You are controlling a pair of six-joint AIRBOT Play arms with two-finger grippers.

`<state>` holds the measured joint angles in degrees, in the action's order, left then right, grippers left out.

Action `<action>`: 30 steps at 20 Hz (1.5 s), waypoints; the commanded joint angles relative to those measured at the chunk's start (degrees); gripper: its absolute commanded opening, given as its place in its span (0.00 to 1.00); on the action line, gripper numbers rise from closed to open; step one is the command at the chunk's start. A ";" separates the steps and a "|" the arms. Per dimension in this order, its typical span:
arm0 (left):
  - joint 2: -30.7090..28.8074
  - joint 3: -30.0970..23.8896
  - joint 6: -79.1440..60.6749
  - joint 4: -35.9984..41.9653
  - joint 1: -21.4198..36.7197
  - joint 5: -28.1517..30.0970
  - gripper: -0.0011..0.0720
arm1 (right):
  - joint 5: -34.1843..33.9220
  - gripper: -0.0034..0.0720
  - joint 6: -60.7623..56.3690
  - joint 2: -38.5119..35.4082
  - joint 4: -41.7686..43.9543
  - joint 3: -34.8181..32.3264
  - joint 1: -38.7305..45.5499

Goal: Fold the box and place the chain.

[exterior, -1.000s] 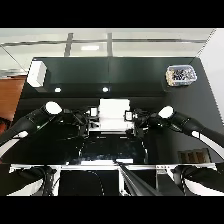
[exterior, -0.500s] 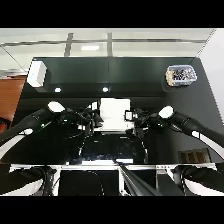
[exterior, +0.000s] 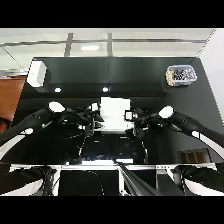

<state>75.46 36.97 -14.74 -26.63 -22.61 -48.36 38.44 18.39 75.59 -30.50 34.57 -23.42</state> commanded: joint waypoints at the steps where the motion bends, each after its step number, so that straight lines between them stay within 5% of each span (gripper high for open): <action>1: 0.00 0.02 -0.13 -0.55 0.00 0.11 0.41 | 0.07 0.53 0.02 0.00 -0.04 0.07 -0.04; 2: -0.02 0.02 0.00 -0.63 0.11 0.07 0.37 | 0.07 0.53 0.02 0.00 -0.04 0.07 -0.04; 3: -0.15 0.11 -0.02 -1.75 0.11 0.09 0.11 | 0.07 0.53 0.02 0.00 -0.04 0.07 -0.04; 4: -0.35 0.15 0.02 -2.32 0.11 0.07 0.17 | 0.07 0.53 0.02 0.00 -0.04 0.07 -0.04; 5: -0.37 0.17 0.39 -2.29 0.11 0.09 0.45 | 0.07 0.53 0.02 0.00 -0.04 0.07 -0.04; 8: -0.90 1.51 5.11 -6.62 0.17 -1.49 0.06 | 0.07 0.53 0.02 -0.02 -0.04 0.07 -0.04; 13: -8.17 2.73 25.33 -12.55 6.01 -5.79 0.05 | 0.04 0.53 0.02 -0.02 -0.02 0.07 -0.04; 18: -10.45 2.47 61.40 -27.52 22.56 -8.39 0.05 | 0.07 0.53 0.02 -0.02 -0.04 0.07 -0.04; 21: -7.52 0.66 76.02 -23.56 33.83 -13.20 0.05 | 0.07 0.53 0.02 0.00 -0.04 0.07 -0.04; 24: 0.15 -0.13 74.55 -11.72 40.04 -23.82 0.05 | 0.07 0.53 0.02 0.00 -0.04 0.07 -0.04; 30: 9.07 0.09 74.53 -8.35 29.66 -17.84 0.05 | 0.07 0.53 0.02 -0.02 -0.02 0.07 -0.04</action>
<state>81.10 37.10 58.52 -37.19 11.14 -67.64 38.48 18.44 75.59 -30.55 34.57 -23.42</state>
